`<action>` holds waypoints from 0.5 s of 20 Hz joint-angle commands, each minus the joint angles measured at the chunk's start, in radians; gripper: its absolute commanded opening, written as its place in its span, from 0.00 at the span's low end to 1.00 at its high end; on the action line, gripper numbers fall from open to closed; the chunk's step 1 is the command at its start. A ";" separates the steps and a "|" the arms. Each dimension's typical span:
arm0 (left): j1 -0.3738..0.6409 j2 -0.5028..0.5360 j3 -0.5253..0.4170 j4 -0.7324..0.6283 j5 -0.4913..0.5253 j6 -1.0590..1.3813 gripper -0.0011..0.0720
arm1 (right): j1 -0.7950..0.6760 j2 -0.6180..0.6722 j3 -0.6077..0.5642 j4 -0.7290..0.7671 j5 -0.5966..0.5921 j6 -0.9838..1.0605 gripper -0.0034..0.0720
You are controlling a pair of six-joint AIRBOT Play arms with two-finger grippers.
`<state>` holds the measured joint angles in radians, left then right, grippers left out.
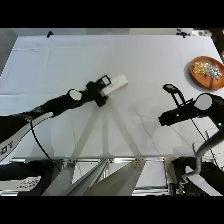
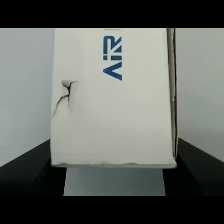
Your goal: Fold the box and place the chain.
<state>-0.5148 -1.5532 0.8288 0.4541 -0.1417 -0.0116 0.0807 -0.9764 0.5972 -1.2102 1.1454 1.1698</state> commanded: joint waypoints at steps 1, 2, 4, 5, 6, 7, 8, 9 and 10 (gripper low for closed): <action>0.128 0.001 0.000 -0.002 0.134 -0.136 0.45 | -0.001 0.000 0.001 0.000 -0.008 0.000 0.06; 0.177 0.001 0.000 -0.002 0.132 -0.156 0.45 | -0.001 0.000 0.001 0.000 -0.009 0.000 0.06; 0.270 0.005 -0.003 -0.003 0.116 -0.204 0.45 | -0.001 0.000 0.001 0.000 -0.009 0.000 0.06; 0.316 0.012 -0.006 -0.002 0.099 -0.224 0.44 | -0.001 0.000 0.001 0.000 -0.009 0.000 0.06; 0.367 0.021 -0.010 -0.002 0.077 -0.248 0.44 | -0.001 0.000 0.001 0.000 -0.009 0.000 0.06; 0.415 0.028 -0.016 -0.002 0.050 -0.274 0.44 | -0.001 0.000 0.001 0.000 -0.009 0.000 0.06; 0.468 0.035 -0.024 -0.001 0.014 -0.311 0.44 | -0.001 0.000 0.001 0.000 -0.009 0.000 0.06; 0.516 0.042 -0.033 -0.001 -0.025 -0.346 0.44 | -0.001 0.000 0.001 -0.001 -0.009 0.000 0.06; 0.567 0.050 -0.042 0.010 -0.079 -0.385 0.44 | -0.001 0.000 0.001 0.000 -0.009 0.000 0.06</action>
